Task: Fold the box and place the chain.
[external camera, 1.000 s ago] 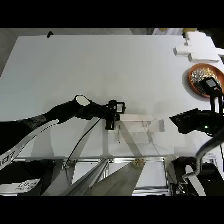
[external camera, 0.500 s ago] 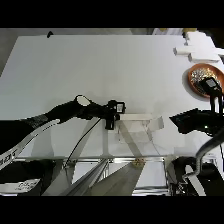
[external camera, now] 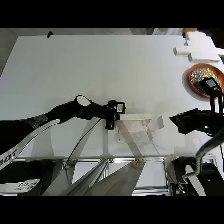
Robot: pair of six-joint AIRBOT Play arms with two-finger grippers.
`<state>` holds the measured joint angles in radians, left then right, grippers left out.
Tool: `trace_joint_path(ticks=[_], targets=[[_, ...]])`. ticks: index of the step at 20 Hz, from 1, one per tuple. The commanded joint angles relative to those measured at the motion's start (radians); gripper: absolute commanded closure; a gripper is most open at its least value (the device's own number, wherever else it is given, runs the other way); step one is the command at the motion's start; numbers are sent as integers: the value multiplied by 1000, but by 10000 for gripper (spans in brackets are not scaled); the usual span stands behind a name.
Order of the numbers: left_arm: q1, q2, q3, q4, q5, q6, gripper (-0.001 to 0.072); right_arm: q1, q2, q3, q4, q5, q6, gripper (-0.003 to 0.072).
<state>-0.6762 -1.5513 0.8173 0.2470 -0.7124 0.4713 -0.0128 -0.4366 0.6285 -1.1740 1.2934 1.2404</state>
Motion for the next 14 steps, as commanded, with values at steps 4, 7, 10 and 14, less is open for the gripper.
trace_joint_path(ticks=[4, 7, 10, 14], targets=[[-1, 0, 0, 0, 1, 0, 699, 22, 0, -8, 7, 31, -212, 463], [-1, 0, 0, 0, 1, 0, 699, 74, -2, -67, 47, 39, -395, 570], [-1, 0, 0, 0, 2, 0, 699, 153, -20, -136, 109, 68, -597, 669], [-1, 0, 0, 0, -2, 0, 699, 317, -34, -240, 98, 18, -677, 668]])
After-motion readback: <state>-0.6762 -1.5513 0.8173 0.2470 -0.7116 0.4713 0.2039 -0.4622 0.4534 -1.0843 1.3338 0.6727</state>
